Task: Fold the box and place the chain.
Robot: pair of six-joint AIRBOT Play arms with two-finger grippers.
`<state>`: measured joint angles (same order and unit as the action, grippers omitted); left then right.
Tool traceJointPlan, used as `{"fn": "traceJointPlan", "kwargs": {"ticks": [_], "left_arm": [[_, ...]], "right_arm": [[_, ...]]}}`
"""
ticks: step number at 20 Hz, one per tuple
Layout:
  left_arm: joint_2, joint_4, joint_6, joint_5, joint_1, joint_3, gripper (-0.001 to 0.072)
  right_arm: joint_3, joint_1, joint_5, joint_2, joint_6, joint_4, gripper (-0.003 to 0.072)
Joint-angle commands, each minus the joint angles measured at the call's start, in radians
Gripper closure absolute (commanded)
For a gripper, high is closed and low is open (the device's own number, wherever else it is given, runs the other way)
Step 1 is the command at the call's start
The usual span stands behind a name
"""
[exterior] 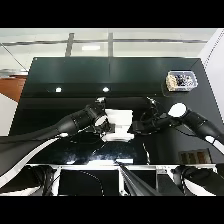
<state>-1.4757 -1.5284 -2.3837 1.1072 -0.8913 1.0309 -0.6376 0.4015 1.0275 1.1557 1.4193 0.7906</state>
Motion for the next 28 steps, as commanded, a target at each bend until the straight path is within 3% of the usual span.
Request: {"fn": "traceJointPlan", "kwargs": {"ticks": [1, 2, 8, 12, 16, 17, 18, 25, 27, 28], "left_arm": [[0.0, 0.0, 0.0, 0.002, 0.0, 0.001, 0.0683], [0.0, 0.0, 0.0, 0.002, 0.0, 0.001, 0.0682], [0.0, -0.001, 0.001, 0.001, 0.0, 0.001, 0.0682], [-0.001, -0.005, 0.001, 0.001, 0.001, 0.001, 0.0683], [-0.001, -0.008, 0.001, 0.001, 0.001, 0.001, 0.0682], [-0.001, -0.008, 0.001, 0.002, 0.0, 0.001, 0.0683], [0.0, -0.008, 0.002, 0.003, 0.0, 0.001, 0.0682], [-0.001, -0.012, 0.002, 0.001, 0.001, 0.001, 0.0683], [-0.001, -0.012, 0.004, 0.002, 0.001, 0.001, 0.0682], [-0.001, -0.011, 0.014, 0.001, 0.001, 0.001, 0.0682]], "right_arm": [[-0.043, 0.1, -0.057, 0.001, 0.238, 0.208, 0.028], [-0.05, 0.124, -0.061, 0.001, 0.277, 0.246, 0.0323], [-0.103, 0.222, -0.072, 0.003, 0.462, 0.397, 0.0322], [-0.116, 0.251, -0.069, 0.003, 0.519, 0.42, 0.0323], [-0.175, 0.312, -0.005, 0.048, 0.628, 0.553, 0.0324], [-0.189, 0.321, 0.021, 0.067, 0.652, 0.57, 0.0354], [-0.196, 0.33, 0.039, 0.082, 0.665, 0.576, 0.0388], [-0.2, 0.348, 0.034, 0.117, 0.746, 0.576, 0.0389], [-0.2, 0.348, 0.039, 0.128, 0.747, 0.576, 0.046], [-0.2, 0.348, 0.039, 0.129, 0.75, 0.576, 0.046]]}}
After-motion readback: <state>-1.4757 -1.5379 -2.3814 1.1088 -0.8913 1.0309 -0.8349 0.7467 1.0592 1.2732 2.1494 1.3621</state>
